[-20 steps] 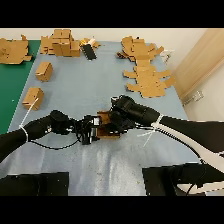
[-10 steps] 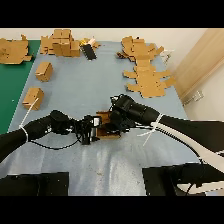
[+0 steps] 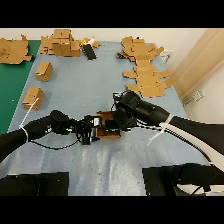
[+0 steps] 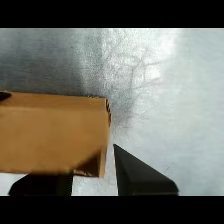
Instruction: Fold the box.
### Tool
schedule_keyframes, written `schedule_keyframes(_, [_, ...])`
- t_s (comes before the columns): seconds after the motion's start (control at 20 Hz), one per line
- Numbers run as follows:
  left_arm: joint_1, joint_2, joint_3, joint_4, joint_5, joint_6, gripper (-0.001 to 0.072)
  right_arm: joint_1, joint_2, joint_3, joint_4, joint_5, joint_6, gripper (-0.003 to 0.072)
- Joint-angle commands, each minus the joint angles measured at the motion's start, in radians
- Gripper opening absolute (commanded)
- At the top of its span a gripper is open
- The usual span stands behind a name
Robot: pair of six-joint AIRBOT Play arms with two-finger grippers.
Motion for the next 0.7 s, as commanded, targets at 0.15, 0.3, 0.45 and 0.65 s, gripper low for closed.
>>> schedule_keyframes(0.15, [0.000,0.001,0.001,0.000,0.000,0.000,0.0520,-0.039,0.095,0.000,-0.005,-0.051,0.056,0.0377])
schedule_keyframes(0.3, [0.000,0.001,0.001,0.000,0.000,0.000,0.0520,-0.086,0.123,0.000,-0.004,-0.053,0.005,0.0174])
schedule_keyframes(0.45, [0.000,0.001,0.001,0.000,0.000,0.000,0.0520,-0.224,0.123,-0.020,0.121,-0.039,-0.261,0.0003])
schedule_keyframes(0.65, [0.000,0.001,0.001,0.000,0.000,0.000,0.0520,-0.491,0.114,-0.115,0.433,0.193,-0.579,0.0003])
